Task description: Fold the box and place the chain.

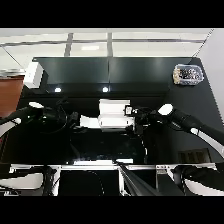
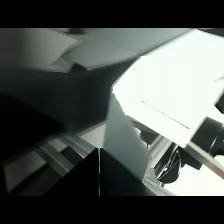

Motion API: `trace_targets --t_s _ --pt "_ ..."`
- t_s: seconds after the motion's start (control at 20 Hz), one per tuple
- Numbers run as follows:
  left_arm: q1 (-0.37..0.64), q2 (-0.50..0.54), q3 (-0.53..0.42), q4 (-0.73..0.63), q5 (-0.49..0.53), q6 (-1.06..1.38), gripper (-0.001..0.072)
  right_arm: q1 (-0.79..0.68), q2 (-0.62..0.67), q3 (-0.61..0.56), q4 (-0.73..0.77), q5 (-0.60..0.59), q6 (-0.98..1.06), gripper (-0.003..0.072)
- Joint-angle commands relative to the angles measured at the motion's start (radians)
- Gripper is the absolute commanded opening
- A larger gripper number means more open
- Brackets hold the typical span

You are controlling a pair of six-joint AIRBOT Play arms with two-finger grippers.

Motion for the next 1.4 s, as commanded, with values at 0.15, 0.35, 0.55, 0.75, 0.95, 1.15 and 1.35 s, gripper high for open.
trace_targets --t_s 0.15,0.35,0.55,0.75,0.95,1.15,1.35 --pt "-0.012 -0.013 0.027 -0.097 -0.097 0.127 0.0076 0.001 0.0 0.0 0.0 0.0 0.0 0.0412" --pt "-0.028 -0.013 0.027 -0.1 -0.093 0.126 0.0578 0.001 0.0 0.0 0.0 0.0 0.0 0.0413" --pt "-0.117 -0.013 0.052 -0.096 -0.064 0.116 0.0711 0.001 0.0 0.0 0.0 0.0 0.0 0.0412" --pt "-0.22 -0.005 0.164 0.027 -0.02 0.001 0.0693 0.001 0.0 0.0 0.0 0.0 0.0 0.0413" --pt "-0.274 0.024 0.211 0.11 0.074 -0.182 0.0689 0.001 0.0 0.0 0.0 0.0 0.0 0.0413" --pt "-0.314 0.028 0.229 0.118 0.135 -0.322 0.0689 0.001 0.0 0.0 0.0 0.0 0.0 0.0412" --pt "-0.402 0.029 0.271 0.25 0.168 -0.461 0.0689 0.001 0.0 0.0 0.0 0.0 0.0 0.0412"
